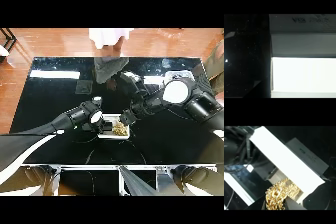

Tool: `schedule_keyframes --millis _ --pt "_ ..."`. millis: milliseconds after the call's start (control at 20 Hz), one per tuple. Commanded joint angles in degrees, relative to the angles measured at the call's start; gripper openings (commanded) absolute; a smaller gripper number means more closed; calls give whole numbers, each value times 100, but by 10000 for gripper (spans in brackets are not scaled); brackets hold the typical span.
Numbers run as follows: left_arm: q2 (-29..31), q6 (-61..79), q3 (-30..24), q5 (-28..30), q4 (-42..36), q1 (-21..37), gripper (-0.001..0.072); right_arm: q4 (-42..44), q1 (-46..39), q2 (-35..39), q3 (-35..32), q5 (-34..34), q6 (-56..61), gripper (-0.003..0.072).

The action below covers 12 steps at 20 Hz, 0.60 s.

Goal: Fold the box and place the chain.

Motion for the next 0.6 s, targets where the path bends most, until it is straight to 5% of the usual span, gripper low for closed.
schedule_keyframes --millis 0,100,150,200,250,550 --pt "-2 2 2 -7 0 4 17 111 11 -197 -138 -219 17 21" --pt "-2 2 2 -7 0 4 17 133 11 -284 -138 -302 20 22" --pt "-2 2 2 -7 0 4 17 146 11 -297 -138 -321 22 136" --pt "-2 2 2 -7 0 4 17 173 9 -295 -136 -282 20 418" --pt "-2 2 2 -7 0 4 17 175 7 -286 -136 -155 17 557" --pt "0 2 4 -48 0 4 17 -715 -909 568 -138 1043 20 559"
